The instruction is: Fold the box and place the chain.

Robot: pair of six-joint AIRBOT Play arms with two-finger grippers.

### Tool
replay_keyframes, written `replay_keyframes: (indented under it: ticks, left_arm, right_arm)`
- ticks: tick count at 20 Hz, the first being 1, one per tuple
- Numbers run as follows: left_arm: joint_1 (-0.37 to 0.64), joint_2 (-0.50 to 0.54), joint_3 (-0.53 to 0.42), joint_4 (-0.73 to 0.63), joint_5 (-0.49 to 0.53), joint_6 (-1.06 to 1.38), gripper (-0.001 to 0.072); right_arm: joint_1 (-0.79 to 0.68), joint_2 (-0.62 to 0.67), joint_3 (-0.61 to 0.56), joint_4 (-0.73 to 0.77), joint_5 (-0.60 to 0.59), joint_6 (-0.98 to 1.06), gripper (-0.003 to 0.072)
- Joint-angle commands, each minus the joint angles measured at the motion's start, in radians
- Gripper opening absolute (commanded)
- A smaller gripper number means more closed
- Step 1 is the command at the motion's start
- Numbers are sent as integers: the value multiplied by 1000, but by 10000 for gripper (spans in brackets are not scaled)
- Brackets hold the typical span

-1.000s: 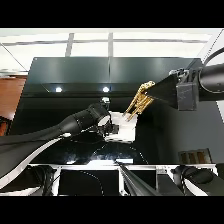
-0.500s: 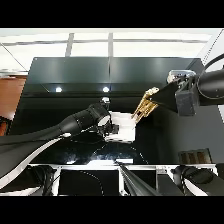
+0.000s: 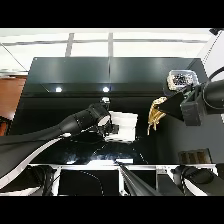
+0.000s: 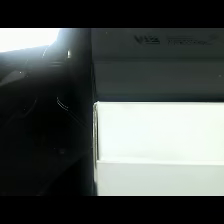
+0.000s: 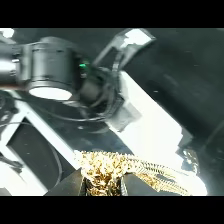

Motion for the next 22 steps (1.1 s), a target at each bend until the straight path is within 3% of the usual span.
replay_keyframes:
  ticks: [1,7,10,17,22]
  left_arm:
    - [1,0,0,0,1,0,28]
    - [1,0,0,0,2,0,28]
    - [1,0,0,1,2,0,28]
    - [1,0,0,1,2,0,28]
    - [1,-1,0,2,2,0,28]
  right_arm:
    - [1,2,0,96,-34,-10,43]
    - [1,-1,-34,111,-89,-14,43]
    - [14,-1,-160,101,-125,-13,44]
    - [129,-7,-477,100,-402,-13,44]
    - [148,-40,-521,75,-459,-13,44]
